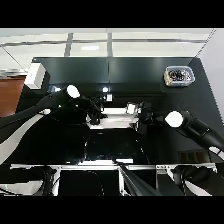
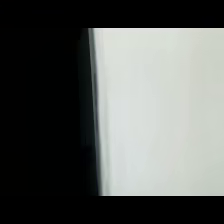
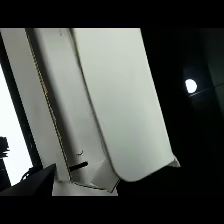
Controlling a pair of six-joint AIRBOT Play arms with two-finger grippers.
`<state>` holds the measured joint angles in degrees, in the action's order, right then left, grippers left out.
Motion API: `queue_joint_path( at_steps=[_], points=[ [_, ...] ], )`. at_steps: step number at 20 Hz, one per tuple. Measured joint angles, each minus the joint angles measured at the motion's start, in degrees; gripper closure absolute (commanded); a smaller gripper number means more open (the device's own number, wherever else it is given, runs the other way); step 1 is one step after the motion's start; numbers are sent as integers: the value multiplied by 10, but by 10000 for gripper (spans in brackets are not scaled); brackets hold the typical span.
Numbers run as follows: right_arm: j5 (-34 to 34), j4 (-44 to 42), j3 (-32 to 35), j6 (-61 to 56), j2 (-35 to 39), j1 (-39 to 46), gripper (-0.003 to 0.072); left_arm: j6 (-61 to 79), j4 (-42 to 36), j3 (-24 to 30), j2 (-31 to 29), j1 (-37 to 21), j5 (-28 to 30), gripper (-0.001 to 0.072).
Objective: Fold the box and place the chain.
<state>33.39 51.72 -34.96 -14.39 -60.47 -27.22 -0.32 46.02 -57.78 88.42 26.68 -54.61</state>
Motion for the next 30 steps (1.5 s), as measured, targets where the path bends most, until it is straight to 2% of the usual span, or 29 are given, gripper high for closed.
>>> queue_joint_path(
  at_steps=[9,12,19,30],
  points=[
    [42,-160,-3,168,-52,36,-15,1,1,0,0,0,-1,684],
    [54,-189,-3,208,-73,39,-15,1,1,0,0,0,-2,684],
    [64,-213,-3,280,-116,44,-16,1,0,0,0,0,-2,684],
    [66,-199,-3,299,-148,52,-15,0,-1,0,0,0,0,684]
  ],
)
